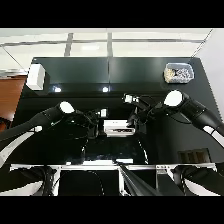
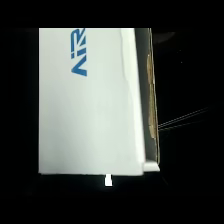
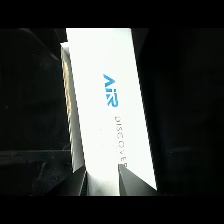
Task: Fold the box and place the chain.
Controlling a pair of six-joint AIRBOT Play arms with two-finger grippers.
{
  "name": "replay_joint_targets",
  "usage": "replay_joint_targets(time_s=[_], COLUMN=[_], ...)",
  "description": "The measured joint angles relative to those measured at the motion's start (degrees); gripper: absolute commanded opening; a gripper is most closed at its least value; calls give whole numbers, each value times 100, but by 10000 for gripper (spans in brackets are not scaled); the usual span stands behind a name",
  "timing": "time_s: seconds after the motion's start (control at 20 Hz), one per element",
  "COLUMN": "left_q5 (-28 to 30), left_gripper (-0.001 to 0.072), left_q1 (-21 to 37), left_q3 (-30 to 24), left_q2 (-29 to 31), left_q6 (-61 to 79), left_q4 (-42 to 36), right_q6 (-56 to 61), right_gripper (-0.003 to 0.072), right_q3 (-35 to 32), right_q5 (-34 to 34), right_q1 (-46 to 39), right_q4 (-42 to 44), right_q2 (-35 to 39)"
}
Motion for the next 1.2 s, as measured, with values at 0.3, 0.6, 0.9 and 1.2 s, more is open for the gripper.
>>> replay_joint_targets(time_s=[0.3, 0.6, 0.9, 1.2], left_q5=[-2, -7, -9, -9], left_gripper=[446, 446, 446, 446], left_q1=[0, 0, 0, 0], left_q3=[0, -2, 0, 0], left_q2=[0, 0, 0, 0], left_q6=[7, 15, 9, 9], left_q4=[0, 2, 2, 2], right_q6=[107, 127, 133, 138], right_gripper=[213, 213, 359, 358], right_q3=[-4, -4, -94, -114], right_q5=[44, 59, 118, 0], right_q1=[4, 7, 55, 170], right_q4=[-15, -44, -227, -225], right_q2=[20, 9, 9, 9])
